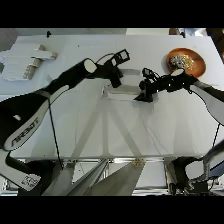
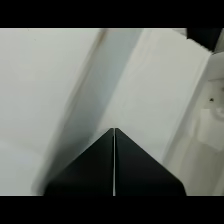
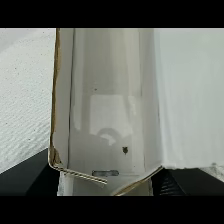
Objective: Fold the box and place the chain.
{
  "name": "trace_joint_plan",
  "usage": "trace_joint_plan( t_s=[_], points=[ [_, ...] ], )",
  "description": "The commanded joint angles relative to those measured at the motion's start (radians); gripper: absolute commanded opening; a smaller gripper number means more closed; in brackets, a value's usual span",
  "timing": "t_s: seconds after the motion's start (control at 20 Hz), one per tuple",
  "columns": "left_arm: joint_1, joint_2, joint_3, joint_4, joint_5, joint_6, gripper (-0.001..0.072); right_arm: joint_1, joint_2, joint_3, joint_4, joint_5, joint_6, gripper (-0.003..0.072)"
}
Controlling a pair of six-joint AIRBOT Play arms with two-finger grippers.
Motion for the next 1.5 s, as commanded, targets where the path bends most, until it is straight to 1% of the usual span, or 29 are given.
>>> trace_joint_plan(
  t_s=[0.0,0.05,0.1,0.15,0.2,0.25,0.3,0.35,0.4,0.45,0.5,0.55,0.65,0.8,0.9,1.05,1.45],
  points=[
    [0.015,0.109,0.0,0.073,-0.119,-0.008,0.0015,0.0,0.0,0.001,0.0,0.001,0.0,0.051],
    [0.023,0.142,0.0,0.113,-0.158,-0.013,0.0021,0.0,0.0,0.001,0.0,0.001,0.0,0.051],
    [0.035,0.168,0.0,0.154,-0.205,-0.036,0.0062,0.0,0.0,0.001,0.0,0.001,0.0,0.051],
    [0.055,0.185,0.001,0.196,-0.264,-0.054,0.0146,0.0,0.0,0.001,0.0,0.001,0.0,0.051],
    [0.076,0.192,0.001,0.233,-0.322,-0.057,0.0262,0.0,0.0,0.001,0.0,0.001,0.0,0.051],
    [0.1,0.192,0.001,0.272,-0.388,-0.056,0.0412,0.0,0.0,0.001,0.0,0.001,0.0,0.051],
    [0.117,0.188,0.001,0.307,-0.447,-0.056,0.0489,0.0,0.0,0.001,0.0,0.001,0.0,0.051],
    [0.132,0.183,0.001,0.347,-0.51,-0.053,0.0512,0.0,0.0,0.001,0.0,0.001,0.0,0.051],
    [0.141,0.177,0.001,0.373,-0.568,-0.026,0.0515,0.0,0.0,0.001,0.0,0.001,0.0,0.051],
    [0.148,0.168,0.001,0.382,-0.602,0.021,0.0519,0.0,0.0,0.001,0.0,0.001,0.0,0.051],
    [0.153,0.156,0.001,0.378,-0.61,0.064,0.0559,0.0,0.0,0.001,0.0,0.001,0.0,0.051],
    [0.153,0.142,0.001,0.373,-0.596,0.087,0.068,0.0,0.0,0.001,0.0,0.001,0.0,0.051],
    [0.152,0.111,0.001,0.338,-0.544,0.095,0.0696,0.0,0.0,0.001,0.0,0.001,0.0,0.051],
    [0.14,0.066,0.002,0.269,-0.532,0.168,0.0695,0.0,0.0,0.001,0.0,0.001,0.0,0.051],
    [0.129,0.045,0.002,0.267,-0.532,0.206,0.0695,0.0,0.0,0.001,0.0,0.001,0.0,0.051],
    [0.122,0.036,0.002,0.269,-0.484,0.21,0.0695,0.0,0.0,0.001,0.0,0.001,0.0,0.051],
    [0.097,0.017,0.002,0.245,-0.481,0.209,0.0695,0.0,0.0,0.001,0.0,0.001,0.0,0.051]
  ],
)
